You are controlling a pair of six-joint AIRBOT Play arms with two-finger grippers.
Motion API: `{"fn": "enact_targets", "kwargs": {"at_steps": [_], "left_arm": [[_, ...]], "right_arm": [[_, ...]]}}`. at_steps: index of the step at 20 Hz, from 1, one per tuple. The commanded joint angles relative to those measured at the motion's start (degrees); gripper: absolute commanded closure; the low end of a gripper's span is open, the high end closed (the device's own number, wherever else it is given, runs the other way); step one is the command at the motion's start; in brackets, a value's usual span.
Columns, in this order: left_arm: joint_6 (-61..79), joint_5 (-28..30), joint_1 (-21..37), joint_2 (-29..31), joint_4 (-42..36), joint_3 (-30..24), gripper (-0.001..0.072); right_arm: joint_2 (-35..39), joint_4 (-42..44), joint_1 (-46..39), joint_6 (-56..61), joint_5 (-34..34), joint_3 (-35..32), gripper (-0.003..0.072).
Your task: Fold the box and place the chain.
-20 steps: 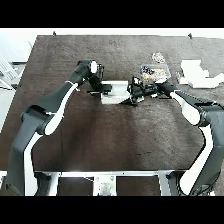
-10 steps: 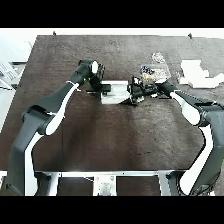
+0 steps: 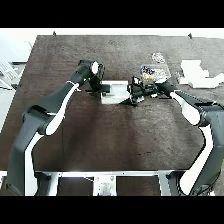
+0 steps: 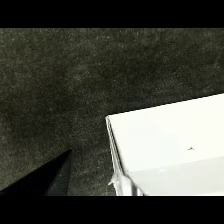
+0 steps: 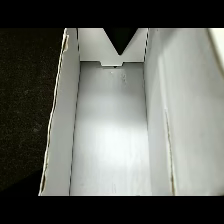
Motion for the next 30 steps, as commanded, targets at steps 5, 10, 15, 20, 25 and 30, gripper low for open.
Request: {"fn": "enact_targets", "kwargs": {"at_steps": [5,10,15,20,25,30], "left_arm": [[-0.7,1.0,-1.0,0.0,0.0,0.1,0.03],[-1.1,1.0,-1.5,0.0,-0.2,0.3,0.0301],[-1.7,-0.7,-2.0,0.0,1.0,0.3,0.0305],[-1.6,-1.6,-2.2,0.0,1.2,0.3,0.0592],[-1.1,-1.0,-2.4,0.0,1.3,0.3,0.0688],[-1.1,-1.0,-2.4,0.8,0.6,0.3,0.0241]], "right_arm": [[0.0,0.0,0.0,0.0,0.0,0.0,0.0105],[0.0,0.0,0.0,0.0,0.0,0.0,0.0106],[0.0,0.0,0.0,0.0,0.0,0.0,0.0106],[0.0,0.0,0.0,0.0,0.0,0.0,0.0106],[0.0,0.0,0.0,0.0,0.0,0.0,0.0105],[0.0,0.0,0.0,0.0,0.0,0.0,0.0105]]}}
